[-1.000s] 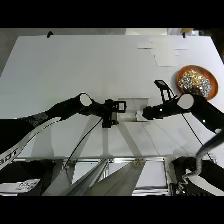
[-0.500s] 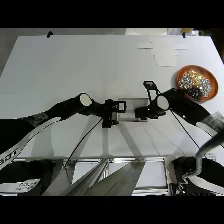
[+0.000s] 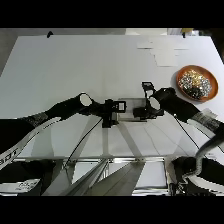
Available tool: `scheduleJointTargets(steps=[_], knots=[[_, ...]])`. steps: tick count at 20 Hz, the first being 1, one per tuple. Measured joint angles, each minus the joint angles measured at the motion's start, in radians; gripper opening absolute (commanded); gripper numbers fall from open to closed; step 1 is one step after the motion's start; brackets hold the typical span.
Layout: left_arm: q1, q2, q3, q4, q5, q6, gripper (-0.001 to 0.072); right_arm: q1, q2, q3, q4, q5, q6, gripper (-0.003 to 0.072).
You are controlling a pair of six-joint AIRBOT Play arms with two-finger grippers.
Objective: Fold the box and place the chain.
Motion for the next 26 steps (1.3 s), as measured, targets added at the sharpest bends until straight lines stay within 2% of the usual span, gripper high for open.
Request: scheduleJointTargets(steps=[5,8,10,11,12,13,20,21,22,23,25,26], knots=[[0.0,0.0,0.0,0.0,0.0,0.0,0.0062,0.001,-0.018,0.001,-0.013,0.006,0.015,0.0216],[0.0,0.0,0.0,0.0,0.0,0.0,0.0062,0.001,-0.028,0.001,-0.014,0.005,0.015,0.0177],[0.0,0.0,0.0,0.0,0.0,0.0,0.0062,0.001,-0.031,0.001,-0.014,0.003,0.015,0.0102],[0.0,0.0,0.0,0.0,0.0,-0.001,0.0062,0.001,-0.032,0.001,-0.015,0.003,0.017,0.0097],[0.0,0.0,0.0,0.0,0.0,-0.001,0.0062,0.001,-0.033,0.001,-0.016,0.003,0.016,0.0035],[0.0,0.0,0.0,0.0,-0.001,-0.004,0.0062,0.001,-0.034,0.001,-0.014,0.004,0.02,0.002],[0.0,0.0,0.0,-0.001,0.0,-0.002,0.0062,0.0,-0.034,0.002,-0.015,0.005,0.006,0.0029],[0.0,0.0,0.0,0.0,0.0,-0.002,0.0062,0.0,-0.034,0.002,-0.016,0.003,0.003,0.0146],[0.0,0.0,0.0,0.001,0.0,0.005,0.0062,0.001,-0.035,0.001,-0.023,0.003,-0.005,0.0209],[0.0,0.0,0.0,0.001,-0.001,0.005,0.0062,0.001,-0.035,0.001,-0.023,0.006,-0.005,0.0203],[0.0,0.0,0.0,0.001,-0.001,0.004,0.0062,0.001,-0.035,0.001,-0.021,-0.003,-0.001,0.0088],[0.0,0.0,0.0,0.001,0.0,0.003,0.0062,0.001,-0.035,0.001,-0.017,-0.006,0.001,0.0077]])
